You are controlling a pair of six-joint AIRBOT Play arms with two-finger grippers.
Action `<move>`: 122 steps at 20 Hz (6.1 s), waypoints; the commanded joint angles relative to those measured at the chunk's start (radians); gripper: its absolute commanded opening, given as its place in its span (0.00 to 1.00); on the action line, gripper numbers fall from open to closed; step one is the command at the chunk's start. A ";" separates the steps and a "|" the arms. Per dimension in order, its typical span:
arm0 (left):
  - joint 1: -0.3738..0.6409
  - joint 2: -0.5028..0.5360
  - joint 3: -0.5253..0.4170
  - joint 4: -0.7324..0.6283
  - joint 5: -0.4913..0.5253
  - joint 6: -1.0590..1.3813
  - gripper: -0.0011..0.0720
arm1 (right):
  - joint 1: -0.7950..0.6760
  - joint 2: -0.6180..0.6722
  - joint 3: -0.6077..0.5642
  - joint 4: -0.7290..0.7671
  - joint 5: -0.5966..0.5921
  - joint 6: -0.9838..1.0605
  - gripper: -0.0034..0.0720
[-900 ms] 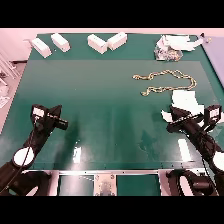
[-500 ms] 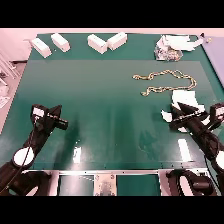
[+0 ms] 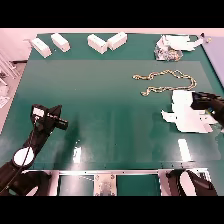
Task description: Fold the box and place the chain.
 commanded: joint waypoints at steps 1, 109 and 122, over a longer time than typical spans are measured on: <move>0.000 0.000 0.000 0.000 0.000 0.000 0.04 | -0.154 -0.098 0.072 -0.012 0.046 0.031 0.49; 0.000 0.000 0.014 0.005 -0.080 -0.021 0.96 | 0.497 -1.129 0.695 0.181 0.436 0.161 0.06; 0.233 -0.276 0.306 0.004 -0.457 -0.034 0.73 | 0.514 -1.149 0.731 0.120 0.448 0.145 0.06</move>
